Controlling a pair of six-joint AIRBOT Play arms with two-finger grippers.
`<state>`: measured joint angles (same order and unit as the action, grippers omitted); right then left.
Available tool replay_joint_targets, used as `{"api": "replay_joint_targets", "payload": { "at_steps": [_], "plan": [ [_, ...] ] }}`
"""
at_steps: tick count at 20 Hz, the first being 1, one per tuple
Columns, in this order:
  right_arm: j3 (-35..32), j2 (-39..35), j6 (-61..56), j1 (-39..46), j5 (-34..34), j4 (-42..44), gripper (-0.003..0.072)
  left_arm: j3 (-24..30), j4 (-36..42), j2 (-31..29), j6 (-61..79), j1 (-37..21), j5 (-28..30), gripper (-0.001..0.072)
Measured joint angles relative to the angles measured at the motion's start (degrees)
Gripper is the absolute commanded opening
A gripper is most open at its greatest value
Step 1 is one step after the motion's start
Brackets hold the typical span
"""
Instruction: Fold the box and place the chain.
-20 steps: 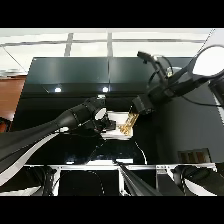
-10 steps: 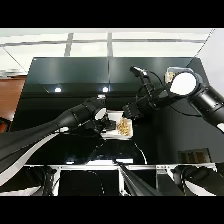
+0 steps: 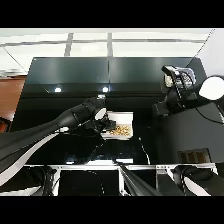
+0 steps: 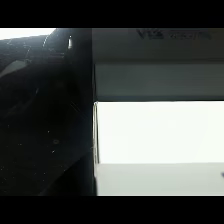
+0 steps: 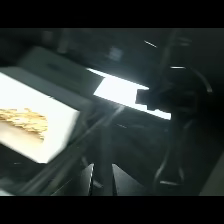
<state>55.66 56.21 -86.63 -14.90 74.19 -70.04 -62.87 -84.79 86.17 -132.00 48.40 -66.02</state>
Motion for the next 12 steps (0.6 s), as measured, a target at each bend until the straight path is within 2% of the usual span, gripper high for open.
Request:
{"api": "replay_joint_targets", "payload": {
  "at_steps": [4, 5, 6, 7, 10, 12],
  "plan": [
    [-7.0, -2.2, 0.1, 1.4, -4.6, 1.4, 0.0125, 0.0, 0.0, 0.0, 0.1, 0.0, 0.9, 0.0030],
    [-8.3, -2.4, 0.3, 1.6, -5.7, 2.1, 0.0125, -0.1, 0.2, 0.0, 0.1, -0.1, 1.2, 0.0175],
    [-9.5, -2.6, 0.5, 1.7, -6.8, 2.7, 0.0125, -0.3, 0.2, 0.0, 0.2, -0.2, 1.4, 0.0447],
    [-10.4, -2.7, 0.8, 1.8, -7.1, 2.9, 0.0125, -0.6, 0.4, -0.1, 0.3, -0.2, 1.3, 0.0541],
    [-12.1, -2.9, 1.4, 1.9, -8.3, 3.7, 0.0125, -2.2, 0.4, -1.8, 1.3, 0.0, 0.5, 0.0541],
    [-12.6, -3.0, 1.6, 1.9, -8.6, 3.9, 0.0125, -2.7, -0.9, -5.1, 3.5, 0.6, -0.7, 0.0541]
  ]
}}
